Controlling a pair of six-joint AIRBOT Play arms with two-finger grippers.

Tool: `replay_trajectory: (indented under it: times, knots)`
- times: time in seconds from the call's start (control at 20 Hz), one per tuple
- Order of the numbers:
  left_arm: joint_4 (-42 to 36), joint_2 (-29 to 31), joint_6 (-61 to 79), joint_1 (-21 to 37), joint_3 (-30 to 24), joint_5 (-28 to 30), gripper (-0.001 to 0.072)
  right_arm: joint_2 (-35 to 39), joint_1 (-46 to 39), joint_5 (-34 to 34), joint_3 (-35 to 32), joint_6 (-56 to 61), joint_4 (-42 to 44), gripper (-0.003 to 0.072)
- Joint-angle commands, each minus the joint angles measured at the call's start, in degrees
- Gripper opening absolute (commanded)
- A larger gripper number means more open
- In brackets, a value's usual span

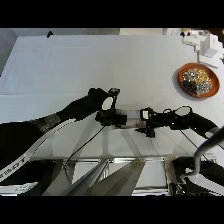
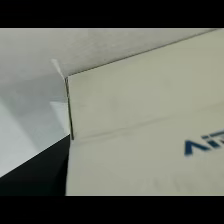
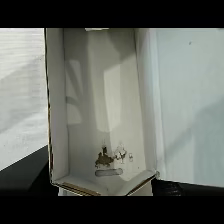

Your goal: Fold the box and place the chain.

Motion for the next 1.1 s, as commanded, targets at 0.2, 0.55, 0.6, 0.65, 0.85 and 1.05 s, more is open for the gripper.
replay_trajectory:
  times: [0.2, 0.55, 0.6, 0.65, 0.85, 1.05]
  knots:
    - [4.4, -1.5, -12.7, -0.3, 0.8, -1.5, 0.0409, 0.0, 0.0, 0.0, 0.0, 0.1, 0.1, 0.0296]
    - [4.2, -1.9, -15.7, -0.5, 0.8, -1.3, 0.0313, 0.0, 0.0, 0.0, 0.0, 0.1, 0.1, 0.0296]
    - [4.2, -1.9, -15.7, -0.7, 0.8, -1.4, 0.0313, 0.0, 0.0, 0.0, 0.0, 0.1, 0.1, 0.0296]
    - [4.2, -1.9, -15.7, -0.7, 0.8, -1.8, 0.0313, 0.0, 0.0, 0.0, 0.0, 0.1, 0.1, 0.0296]
    - [4.1, -1.8, -15.6, -0.7, 0.9, -3.7, 0.0313, 0.0, 0.0, 0.0, 0.0, 0.1, 0.1, 0.0296]
    - [5.2, -2.6, -15.4, -0.3, 4.4, -8.5, 0.0312, 0.0, 0.0, 0.0, 0.0, 0.1, 0.1, 0.0296]
